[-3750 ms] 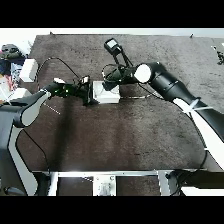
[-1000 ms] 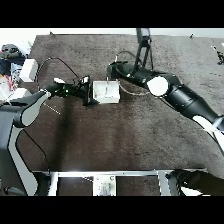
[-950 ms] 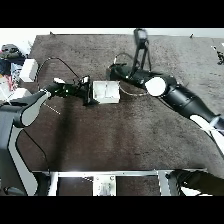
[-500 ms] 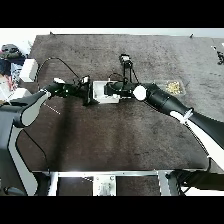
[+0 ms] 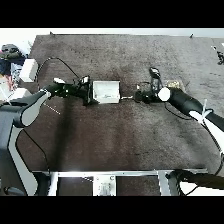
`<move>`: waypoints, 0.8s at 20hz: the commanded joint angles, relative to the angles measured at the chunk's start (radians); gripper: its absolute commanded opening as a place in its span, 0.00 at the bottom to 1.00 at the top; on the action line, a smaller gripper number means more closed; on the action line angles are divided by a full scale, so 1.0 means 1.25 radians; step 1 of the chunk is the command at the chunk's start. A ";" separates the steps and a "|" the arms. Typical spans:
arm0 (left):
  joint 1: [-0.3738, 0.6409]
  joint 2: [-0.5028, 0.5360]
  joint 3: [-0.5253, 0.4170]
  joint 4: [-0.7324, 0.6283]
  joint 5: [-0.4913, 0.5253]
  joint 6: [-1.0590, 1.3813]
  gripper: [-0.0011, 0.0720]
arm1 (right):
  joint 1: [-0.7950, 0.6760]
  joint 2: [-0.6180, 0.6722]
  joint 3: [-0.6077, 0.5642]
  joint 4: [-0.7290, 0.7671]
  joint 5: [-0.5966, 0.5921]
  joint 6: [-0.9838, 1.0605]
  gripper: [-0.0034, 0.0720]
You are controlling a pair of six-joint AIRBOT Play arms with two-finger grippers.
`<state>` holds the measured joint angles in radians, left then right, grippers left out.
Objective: Fold the box and place the chain.
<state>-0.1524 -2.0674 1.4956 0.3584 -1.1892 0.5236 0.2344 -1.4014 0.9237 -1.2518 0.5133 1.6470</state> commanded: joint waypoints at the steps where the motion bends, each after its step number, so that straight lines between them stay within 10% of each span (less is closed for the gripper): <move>1: 0.000 0.000 0.000 0.000 0.000 0.000 0.40 | -0.089 0.011 -0.080 -0.001 -0.096 0.109 0.53; 14: 0.000 0.000 0.000 0.000 0.000 0.000 0.40 | -0.116 -0.178 0.084 0.023 -0.150 0.159 0.49; 16: 0.000 0.000 0.000 0.000 0.000 0.000 0.40 | -0.115 -0.191 0.085 0.023 -0.156 0.158 0.06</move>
<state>-0.1524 -2.0674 1.4956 0.3584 -1.1892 0.5240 0.0914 -1.6054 1.0035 -1.2274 0.3096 1.8381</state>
